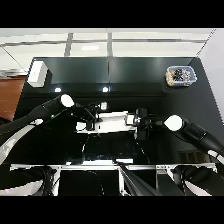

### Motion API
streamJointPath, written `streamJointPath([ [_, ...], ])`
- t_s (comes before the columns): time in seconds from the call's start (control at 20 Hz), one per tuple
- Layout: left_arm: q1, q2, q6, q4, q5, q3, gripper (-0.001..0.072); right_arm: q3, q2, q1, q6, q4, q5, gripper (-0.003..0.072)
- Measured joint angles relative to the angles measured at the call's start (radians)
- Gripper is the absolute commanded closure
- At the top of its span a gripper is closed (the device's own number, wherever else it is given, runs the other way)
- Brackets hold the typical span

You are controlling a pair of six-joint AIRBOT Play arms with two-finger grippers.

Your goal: Fold the box and place the chain.

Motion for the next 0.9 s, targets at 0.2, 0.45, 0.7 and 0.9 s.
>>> streamJointPath([
  [0.2,0.000,0.000,0.000,0.000,-0.001,0.000,0.0682,0.003,-0.005,-0.031,-0.095,0.104,0.000,-0.0013],
  [0.45,-0.001,0.000,0.000,0.001,-0.002,0.000,0.0682,0.004,-0.050,-0.054,-0.206,0.217,0.015,-0.0013],
  [0.7,-0.005,0.000,0.002,0.001,-0.020,0.001,0.0681,0.004,-0.108,-0.059,-0.288,0.267,0.079,-0.0013],
  [0.9,-0.007,0.000,0.002,0.001,-0.029,0.001,0.0682,0.004,-0.153,-0.059,-0.304,0.277,0.099,-0.0013],
])
